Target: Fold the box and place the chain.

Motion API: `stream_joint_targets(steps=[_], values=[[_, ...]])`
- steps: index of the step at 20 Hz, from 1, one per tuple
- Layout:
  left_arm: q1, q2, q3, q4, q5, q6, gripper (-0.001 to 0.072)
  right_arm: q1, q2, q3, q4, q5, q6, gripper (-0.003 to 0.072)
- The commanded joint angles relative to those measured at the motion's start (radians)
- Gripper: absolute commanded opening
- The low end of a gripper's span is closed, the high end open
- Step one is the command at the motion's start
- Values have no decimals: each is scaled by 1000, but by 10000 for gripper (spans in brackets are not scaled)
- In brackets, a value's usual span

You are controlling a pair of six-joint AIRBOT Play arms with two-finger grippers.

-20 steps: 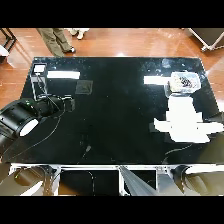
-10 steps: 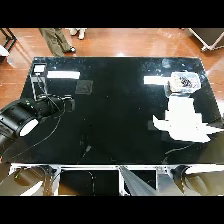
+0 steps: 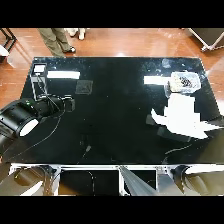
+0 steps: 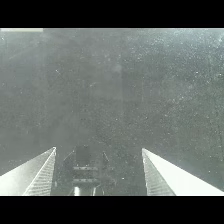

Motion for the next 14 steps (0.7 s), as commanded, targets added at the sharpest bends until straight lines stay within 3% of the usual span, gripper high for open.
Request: stream_joint_targets(steps=[1,7,12,14], values=[[1,-1,0,0,1,0,621,0,14,-21,32,17,-7,15],[1,-1,0,-3,5,0,621,86,88,-110,50,17,-6,16],[1,-2,0,-4,15,-1,620,246,198,-232,286,-1,-10,16],[1,-3,0,-17,15,-1,620,328,296,-319,314,-79,-12,15]])
